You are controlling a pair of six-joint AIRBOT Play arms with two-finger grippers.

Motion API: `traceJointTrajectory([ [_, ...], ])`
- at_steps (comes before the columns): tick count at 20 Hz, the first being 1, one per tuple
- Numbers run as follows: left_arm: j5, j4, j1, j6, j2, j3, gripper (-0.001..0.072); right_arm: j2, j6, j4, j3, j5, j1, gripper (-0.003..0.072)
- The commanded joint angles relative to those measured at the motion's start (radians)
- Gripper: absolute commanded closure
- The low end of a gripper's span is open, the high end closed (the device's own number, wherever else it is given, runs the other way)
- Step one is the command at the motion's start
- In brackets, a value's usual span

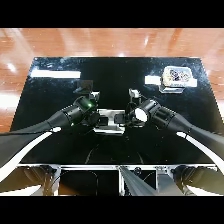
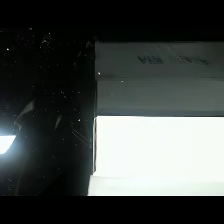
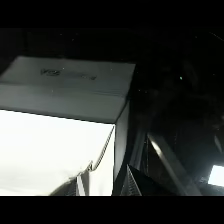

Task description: Fold the box and place the chain.

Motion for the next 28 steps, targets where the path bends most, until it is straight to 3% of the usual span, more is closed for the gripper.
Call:
traceJointTrajectory([
  [1, -0.022, 0.002, -0.001, 0.0, -0.001, 0.0, 0.0683, -0.029, 0.019, -0.007, 0.02, 0.015, 0.018, 0.0306],
  [6, -0.027, 0.008, -0.001, 0.0, -0.001, 0.0, 0.0683, -0.084, 0.019, -0.03, 0.061, 0.053, 0.024, 0.0309],
  [7, -0.028, 0.008, -0.001, 0.0, -0.001, 0.0, 0.0683, -0.09, 0.019, -0.036, 0.061, 0.057, 0.023, 0.0362],
  [12, -0.031, 0.008, -0.001, 0.0, -0.001, 0.0, 0.0683, -0.128, 0.018, -0.039, 0.062, 0.048, 0.023, 0.037],
  [13, -0.031, 0.008, -0.001, 0.0, -0.001, 0.0, 0.0684, -0.134, 0.009, -0.039, 0.062, 0.048, 0.023, 0.0453],
  [14, -0.031, 0.008, -0.001, 0.0, -0.001, 0.0, 0.0683, -0.138, -0.005, -0.039, 0.062, 0.046, 0.023, 0.0488],
  [22, -0.033, 0.008, -0.001, 0.0, -0.001, 0.0, 0.0683, -0.144, -0.02, -0.039, 0.062, 0.04, 0.023, 0.0493],
  [23, -0.033, 0.008, -0.001, 0.0, -0.001, 0.0, 0.0684, -0.144, -0.027, -0.037, 0.062, 0.039, 0.023, 0.0559],
  [25, -0.033, 0.008, -0.001, 0.0, -0.001, 0.0, 0.0683, -0.144, -0.036, -0.032, 0.062, 0.035, 0.023, 0.0561],
  [26, -0.032, 0.008, -0.001, 0.0, -0.001, 0.0, 0.0684, -0.144, -0.044, -0.031, 0.063, 0.035, 0.023, 0.0666],
  [28, -0.032, 0.008, -0.001, 0.0, -0.001, 0.0, 0.0684, -0.144, -0.061, -0.021, 0.067, 0.033, 0.023, 0.0651],
])
